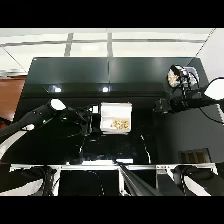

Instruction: Fold the box and place the chain.

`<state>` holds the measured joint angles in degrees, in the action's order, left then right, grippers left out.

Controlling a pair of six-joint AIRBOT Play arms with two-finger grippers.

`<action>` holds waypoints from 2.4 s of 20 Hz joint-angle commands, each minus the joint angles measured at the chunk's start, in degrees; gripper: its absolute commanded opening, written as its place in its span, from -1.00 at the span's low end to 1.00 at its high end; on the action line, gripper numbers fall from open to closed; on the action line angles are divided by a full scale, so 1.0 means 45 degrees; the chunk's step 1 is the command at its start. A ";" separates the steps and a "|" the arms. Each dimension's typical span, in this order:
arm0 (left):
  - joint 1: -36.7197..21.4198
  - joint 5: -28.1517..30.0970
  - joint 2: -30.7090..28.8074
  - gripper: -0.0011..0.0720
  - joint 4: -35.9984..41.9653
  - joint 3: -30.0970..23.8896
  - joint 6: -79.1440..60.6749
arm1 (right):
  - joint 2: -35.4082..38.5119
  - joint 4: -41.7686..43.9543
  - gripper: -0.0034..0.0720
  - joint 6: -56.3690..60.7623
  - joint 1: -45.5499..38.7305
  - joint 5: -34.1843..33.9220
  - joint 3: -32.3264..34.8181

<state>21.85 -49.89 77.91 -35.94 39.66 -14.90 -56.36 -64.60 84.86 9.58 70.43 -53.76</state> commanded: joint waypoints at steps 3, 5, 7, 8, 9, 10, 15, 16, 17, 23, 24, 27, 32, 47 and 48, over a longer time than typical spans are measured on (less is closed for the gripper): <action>0.0437 0.0267 0.0262 0.99 0.0092 0.0019 -0.0015 | 0.0005 0.0000 0.00 0.0000 -0.0005 0.0000 0.0000; 0.0437 0.0364 0.0262 0.99 0.0146 0.0019 0.0034 | 0.0005 0.0000 0.00 0.0000 -0.0005 -0.0010 0.0000; 0.0437 0.0374 0.0262 0.99 0.0146 0.0019 0.0039 | 0.0000 0.0000 0.00 0.0000 -0.0005 -0.0063 0.0000; 0.0437 0.0384 0.0262 0.99 0.0146 0.0019 0.0044 | 0.0000 0.0000 0.00 0.0000 -0.0005 -0.0102 0.0000; 0.0442 0.0427 0.0262 0.99 0.0146 0.0019 0.0083 | 0.0000 0.0005 0.00 0.0000 -0.0005 -0.0146 0.0000; 0.0476 0.0427 0.0262 0.99 0.0131 0.0019 0.0073 | 0.0000 0.0000 0.00 0.0000 -0.0005 -0.0189 0.0000; 0.0597 0.0685 0.0267 0.99 0.0180 0.0024 0.0068 | 0.0000 0.0005 0.00 0.0005 -0.0005 -0.0495 0.0000; 0.0699 0.0772 0.0267 0.99 0.0180 0.0024 0.0068 | 0.0000 0.0005 0.00 0.0005 -0.0005 -0.0539 0.0000; 0.0811 0.0894 0.0267 0.99 0.0180 0.0024 0.0068 | 0.0000 0.0005 0.00 0.0005 -0.0005 -0.0578 0.0005; 0.0991 0.1151 0.0267 0.07 0.0199 0.0024 0.0068 | -0.0034 0.0049 0.01 0.0000 0.0316 -0.1841 0.0675; 0.0991 0.1151 0.0267 0.00 0.0194 0.0024 0.0068 | -0.0092 0.0053 0.26 0.0005 0.0432 -0.2472 0.0777; 0.0991 0.1175 0.0267 0.00 0.0199 0.0024 0.0068 | -0.0607 0.0690 0.97 0.0000 0.0743 -0.4590 0.0782; 0.0991 0.1185 0.0267 0.00 0.0199 0.0024 0.0073 | -0.3055 0.5260 0.96 -0.2030 0.0971 -0.7091 0.0767; 0.1117 0.1205 0.0272 0.00 0.0039 0.0024 0.0073 | -0.3657 0.4707 0.96 -1.3551 0.2055 -0.0908 -0.0525; 0.1122 0.1214 0.0272 0.00 0.0044 0.0024 0.0078 | -0.3662 0.4415 0.96 -1.3862 0.2205 -0.1001 -0.0525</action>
<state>26.70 -44.42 79.09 -35.31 39.75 -14.46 -72.88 -42.13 29.95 18.76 61.39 -55.61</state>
